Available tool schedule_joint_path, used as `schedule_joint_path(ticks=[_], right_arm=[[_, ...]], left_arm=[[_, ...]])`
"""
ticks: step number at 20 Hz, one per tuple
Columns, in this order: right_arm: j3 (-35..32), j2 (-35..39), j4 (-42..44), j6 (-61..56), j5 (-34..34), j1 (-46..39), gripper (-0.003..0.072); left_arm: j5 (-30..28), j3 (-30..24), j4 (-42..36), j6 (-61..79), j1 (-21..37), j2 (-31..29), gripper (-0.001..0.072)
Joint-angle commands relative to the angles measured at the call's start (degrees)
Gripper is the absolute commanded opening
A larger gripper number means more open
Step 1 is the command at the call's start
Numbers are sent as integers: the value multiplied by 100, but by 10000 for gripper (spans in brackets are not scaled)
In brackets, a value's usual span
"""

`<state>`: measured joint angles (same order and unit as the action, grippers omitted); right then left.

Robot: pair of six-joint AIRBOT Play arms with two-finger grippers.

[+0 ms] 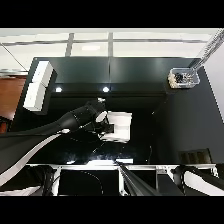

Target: Fold the box and place the chain.

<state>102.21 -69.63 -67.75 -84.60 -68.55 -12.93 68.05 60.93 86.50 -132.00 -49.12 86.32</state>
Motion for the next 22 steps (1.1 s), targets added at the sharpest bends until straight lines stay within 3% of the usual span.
schedule_joint_path(ticks=[1, 8, 13, 16, 22], right_arm=[[-247, 883, 494, 258, -356, 229, 38], [-1725, 2312, 498, 275, -883, 1526, 38], [-2614, 2614, 1069, 282, -1545, 2264, 39], [-3276, 2614, 1316, 275, -1106, 2903, 39], [-4444, 2614, 1508, -68, 457, 3882, 39]], left_arm=[[-4, 2, 2, 0, 4, 0, 30], [0, 2, 0, 0, 4, 0, 30], [-2, 2, 0, 0, 4, 0, 30], [-4, 2, 2, 0, 4, 0, 30], [11, 0, 0, 0, 4, 0, 30]])
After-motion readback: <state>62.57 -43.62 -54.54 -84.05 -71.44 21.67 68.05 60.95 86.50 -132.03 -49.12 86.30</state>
